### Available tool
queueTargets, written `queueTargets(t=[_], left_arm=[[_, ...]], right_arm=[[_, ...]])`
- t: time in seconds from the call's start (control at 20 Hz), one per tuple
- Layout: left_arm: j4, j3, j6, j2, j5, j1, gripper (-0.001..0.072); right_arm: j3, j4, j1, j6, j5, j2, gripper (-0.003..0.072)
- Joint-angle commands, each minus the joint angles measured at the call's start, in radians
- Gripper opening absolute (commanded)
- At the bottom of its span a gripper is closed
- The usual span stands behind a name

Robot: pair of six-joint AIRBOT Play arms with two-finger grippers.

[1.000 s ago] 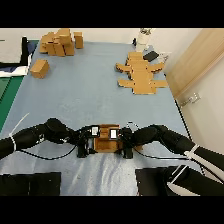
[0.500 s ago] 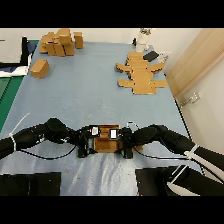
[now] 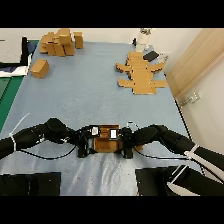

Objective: Fold the box.

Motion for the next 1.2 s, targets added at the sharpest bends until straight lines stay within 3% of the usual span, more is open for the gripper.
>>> queueTargets(t=[0.0,0.1,0.2,0.55,0.8,0.95,1.15], left_arm=[[0.000,0.001,0.000,0.000,0.000,0.000,0.0517],[0.000,0.001,0.000,0.000,0.000,0.000,0.0517],[0.000,0.001,0.000,0.000,0.000,0.000,0.0517],[0.000,0.001,0.000,0.000,0.000,0.000,0.0517],[0.000,0.001,0.000,0.000,0.000,0.000,0.0517],[0.000,0.001,0.000,0.000,0.000,0.000,0.0517],[0.000,0.001,0.000,0.000,0.000,0.000,0.0517]], right_arm=[[0.000,0.000,0.000,0.000,0.000,0.000,0.0571],[0.000,0.014,0.000,0.000,-0.005,0.000,0.0572],[0.008,0.030,0.000,0.031,-0.036,0.011,0.0720],[0.023,-0.245,0.000,0.406,-0.257,0.181,0.0720],[0.093,-0.269,0.000,1.030,-0.352,0.316,0.0720],[0.103,-0.187,0.000,1.275,-0.358,0.379,0.0720],[0.102,0.016,0.000,1.354,-0.350,0.400,0.0720]])
